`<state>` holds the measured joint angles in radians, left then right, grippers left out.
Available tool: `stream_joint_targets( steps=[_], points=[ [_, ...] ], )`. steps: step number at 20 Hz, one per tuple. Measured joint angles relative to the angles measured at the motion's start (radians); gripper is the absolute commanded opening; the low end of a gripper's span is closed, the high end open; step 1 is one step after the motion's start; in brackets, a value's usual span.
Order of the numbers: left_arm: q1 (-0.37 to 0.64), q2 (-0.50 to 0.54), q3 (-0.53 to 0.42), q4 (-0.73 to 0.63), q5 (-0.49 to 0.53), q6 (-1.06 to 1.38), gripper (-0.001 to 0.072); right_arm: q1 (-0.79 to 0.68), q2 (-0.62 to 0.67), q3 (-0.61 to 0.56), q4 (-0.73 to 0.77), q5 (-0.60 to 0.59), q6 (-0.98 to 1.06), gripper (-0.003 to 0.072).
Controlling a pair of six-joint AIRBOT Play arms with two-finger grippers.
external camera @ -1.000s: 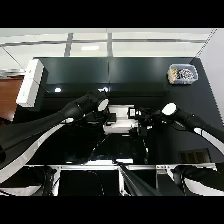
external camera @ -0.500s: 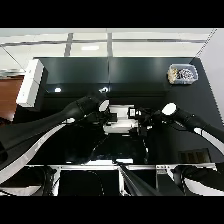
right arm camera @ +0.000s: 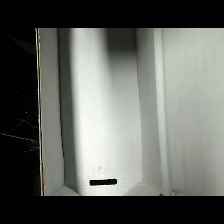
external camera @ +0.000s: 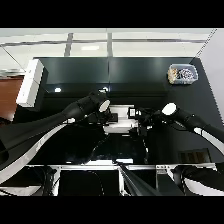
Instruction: Fold the box and place the chain.
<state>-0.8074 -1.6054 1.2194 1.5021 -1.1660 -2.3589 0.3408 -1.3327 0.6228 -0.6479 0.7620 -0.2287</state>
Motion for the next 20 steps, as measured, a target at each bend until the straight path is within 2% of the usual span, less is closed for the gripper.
stream_joint_targets(
  steps=[10, 11, 12, 13, 16, 20],
  points=[
    [0.000, 0.000, 0.000, 0.000, 0.010, -0.001, 0.0024, 0.000, 0.000, 0.000, 0.028, -0.004, -0.002, 0.0242],
    [0.000, 0.000, 0.000, 0.000, 0.011, -0.001, 0.0024, 0.000, 0.000, 0.000, 0.032, -0.004, -0.002, 0.0287],
    [0.000, 0.000, 0.000, 0.000, 0.011, -0.001, 0.0024, 0.000, 0.000, 0.000, 0.035, -0.005, -0.002, 0.0605],
    [0.000, 0.000, 0.000, 0.000, 0.011, -0.002, 0.0024, 0.000, 0.000, 0.000, 0.042, -0.008, 0.007, 0.0720],
    [0.000, 0.000, 0.000, 0.000, 0.018, -0.003, 0.0024, -0.001, 0.021, -0.001, 0.017, -0.006, 0.048, 0.0720],
    [0.000, 0.000, 0.000, 0.000, 0.005, -0.004, 0.0024, -0.002, 0.101, 0.000, -0.109, 0.036, 0.095, 0.0720]
  ],
)
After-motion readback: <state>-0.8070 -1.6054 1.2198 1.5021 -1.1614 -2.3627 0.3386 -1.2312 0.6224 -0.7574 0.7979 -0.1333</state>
